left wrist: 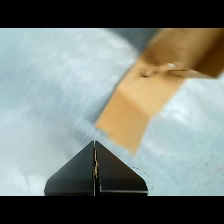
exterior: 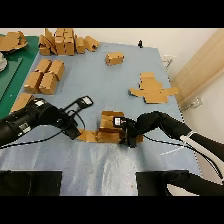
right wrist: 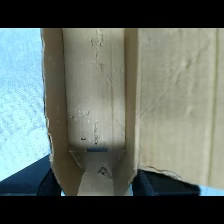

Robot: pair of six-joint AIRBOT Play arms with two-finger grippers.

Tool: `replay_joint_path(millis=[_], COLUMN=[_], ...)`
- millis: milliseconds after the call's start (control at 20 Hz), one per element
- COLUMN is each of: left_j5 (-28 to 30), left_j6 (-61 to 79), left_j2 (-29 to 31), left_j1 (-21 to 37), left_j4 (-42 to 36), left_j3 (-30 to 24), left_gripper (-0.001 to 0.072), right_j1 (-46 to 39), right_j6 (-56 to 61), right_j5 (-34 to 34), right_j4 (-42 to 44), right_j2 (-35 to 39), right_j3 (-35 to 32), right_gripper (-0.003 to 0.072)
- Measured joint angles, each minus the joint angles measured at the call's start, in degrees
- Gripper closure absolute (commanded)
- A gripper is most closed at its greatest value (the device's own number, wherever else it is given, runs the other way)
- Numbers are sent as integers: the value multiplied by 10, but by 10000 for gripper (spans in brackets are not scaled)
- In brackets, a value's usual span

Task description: Fold the box.

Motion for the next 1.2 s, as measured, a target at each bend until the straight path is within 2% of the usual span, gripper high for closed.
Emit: replay_joint_path(millis=[150, 350, 600, 800, 1200], left_j5=[14, 63, 139, 183, 201], left_j6=[-141, -212, -200, -192, -123], left_j2=[25, 2, -63, -88, -94], left_j1=[51, 74, 57, 27, -16], left_j4=[-9, -100, -238, -306, -443], left_j3=[-52, -90, -102, -104, -98], left_gripper=[701, 701, 701, 701, 701], right_j1=[0, 0, 0, 0, 0], right_j6=[0, 0, 0, 0, 0], right_j5=[0, 0, 0, 0, 0], right_j4=[0, 0, 0, 0, 0], right_j2=[0, 0, 0, 0, 0], right_j3=[0, 0, 0, 0, 0], right_gripper=[125, 125, 125, 125, 125])
